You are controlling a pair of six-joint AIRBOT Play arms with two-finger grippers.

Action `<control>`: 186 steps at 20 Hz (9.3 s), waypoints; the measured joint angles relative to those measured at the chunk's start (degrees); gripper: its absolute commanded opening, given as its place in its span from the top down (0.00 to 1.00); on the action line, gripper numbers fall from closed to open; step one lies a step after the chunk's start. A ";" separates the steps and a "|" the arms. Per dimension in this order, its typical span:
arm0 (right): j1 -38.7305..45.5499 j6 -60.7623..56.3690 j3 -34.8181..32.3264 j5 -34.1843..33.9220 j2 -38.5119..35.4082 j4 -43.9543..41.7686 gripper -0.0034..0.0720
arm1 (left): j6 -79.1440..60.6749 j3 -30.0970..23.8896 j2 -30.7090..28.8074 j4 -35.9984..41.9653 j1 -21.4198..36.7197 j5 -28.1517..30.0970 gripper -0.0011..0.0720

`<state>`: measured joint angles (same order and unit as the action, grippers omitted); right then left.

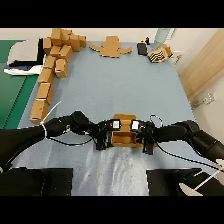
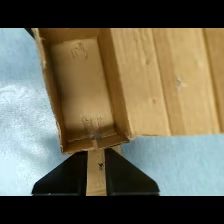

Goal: Fold the box.

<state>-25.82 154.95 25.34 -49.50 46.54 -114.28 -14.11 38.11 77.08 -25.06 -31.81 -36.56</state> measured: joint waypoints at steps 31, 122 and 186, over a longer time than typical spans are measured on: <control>0.94 -45.83 2.97 -2.89 -5.14 31.21 0.95 | 0.09 0.00 0.00 0.02 0.00 0.02 0.27; -20.13 -112.96 23.58 -22.21 22.03 26.73 0.42 | 0.04 0.00 0.00 0.02 0.00 0.02 0.27; 18.38 -69.83 27.61 -20.83 27.85 2.58 0.95 | 0.04 0.00 0.00 0.02 0.00 0.02 0.27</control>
<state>-7.44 85.12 52.95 -70.32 74.39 -111.70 -14.06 38.11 77.08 -25.04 -31.81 -36.53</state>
